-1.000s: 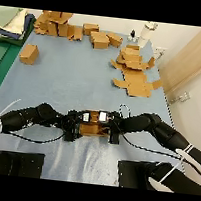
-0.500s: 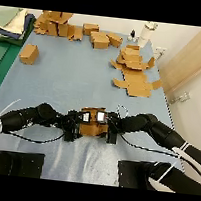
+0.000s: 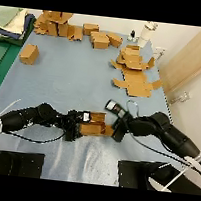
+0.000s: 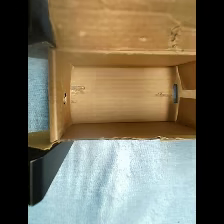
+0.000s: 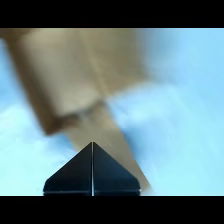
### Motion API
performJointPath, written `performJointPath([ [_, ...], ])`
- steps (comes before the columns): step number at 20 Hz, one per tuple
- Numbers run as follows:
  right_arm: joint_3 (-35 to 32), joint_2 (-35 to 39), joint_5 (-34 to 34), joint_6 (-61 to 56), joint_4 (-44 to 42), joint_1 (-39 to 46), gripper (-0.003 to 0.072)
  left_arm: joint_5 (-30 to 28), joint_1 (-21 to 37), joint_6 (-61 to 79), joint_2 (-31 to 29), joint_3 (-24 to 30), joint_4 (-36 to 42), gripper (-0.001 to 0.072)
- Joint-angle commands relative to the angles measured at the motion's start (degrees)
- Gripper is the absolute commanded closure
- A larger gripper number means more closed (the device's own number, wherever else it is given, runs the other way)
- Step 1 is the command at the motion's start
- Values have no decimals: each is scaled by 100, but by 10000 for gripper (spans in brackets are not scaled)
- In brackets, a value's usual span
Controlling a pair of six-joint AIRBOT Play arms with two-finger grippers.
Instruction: Fold the box.
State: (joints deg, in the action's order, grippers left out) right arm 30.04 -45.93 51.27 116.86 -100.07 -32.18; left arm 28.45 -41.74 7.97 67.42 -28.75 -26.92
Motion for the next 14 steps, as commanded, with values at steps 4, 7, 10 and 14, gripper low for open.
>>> performJointPath([
  [4,96,479,1281,-4649,2020,1176,681,17,-2,11,-2,0,-9,232],
  [7,-63,181,1211,-4522,1314,1978,681,17,-2,11,-2,0,-9,232],
  [10,-238,-232,916,-3705,164,2107,682,17,-2,11,-2,0,-9,232],
  [14,-334,-654,461,-2573,-1917,2002,682,20,-2,11,-2,0,-9,232],
])
